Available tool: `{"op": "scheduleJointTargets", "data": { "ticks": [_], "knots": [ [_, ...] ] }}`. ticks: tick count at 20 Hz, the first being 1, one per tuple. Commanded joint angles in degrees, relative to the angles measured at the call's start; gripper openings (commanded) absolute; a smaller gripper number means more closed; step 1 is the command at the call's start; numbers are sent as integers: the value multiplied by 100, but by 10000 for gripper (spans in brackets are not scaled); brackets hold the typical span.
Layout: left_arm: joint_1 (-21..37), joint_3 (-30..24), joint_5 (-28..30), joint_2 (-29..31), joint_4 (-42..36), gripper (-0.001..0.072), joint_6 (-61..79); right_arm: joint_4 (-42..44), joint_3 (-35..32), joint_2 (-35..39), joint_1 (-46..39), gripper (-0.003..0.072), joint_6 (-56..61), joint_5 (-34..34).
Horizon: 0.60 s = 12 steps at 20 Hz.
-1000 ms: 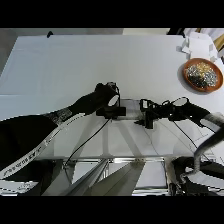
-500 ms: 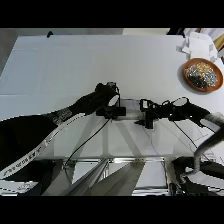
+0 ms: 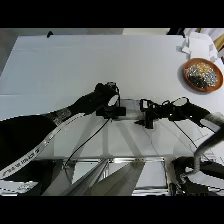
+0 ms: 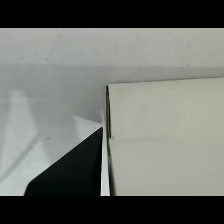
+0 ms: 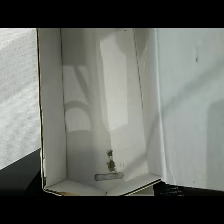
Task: Fold the box and place the chain.
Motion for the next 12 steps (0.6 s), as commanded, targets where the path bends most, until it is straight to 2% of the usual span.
{"op": "scheduleJointTargets", "data": {
  "ticks": [1, 8, 9, 11, 12],
  "knots": [
    [96, 2, -13, 118, -127, 157, 208, 4, 2, 4, -2, 340, 7, 0],
    [223, 2, -236, 205, -144, 150, 240, 4, 2, 4, -2, 340, 7, 2],
    [214, 2, -214, 203, -144, 128, 240, 4, 2, 4, -2, 340, 7, 0],
    [208, 2, -192, 203, -144, 7, 240, 4, 2, 4, -2, 340, 7, 0],
    [208, 2, -186, 203, -146, 6, 238, 4, 2, 4, -2, 340, 7, 0]
  ]
}}
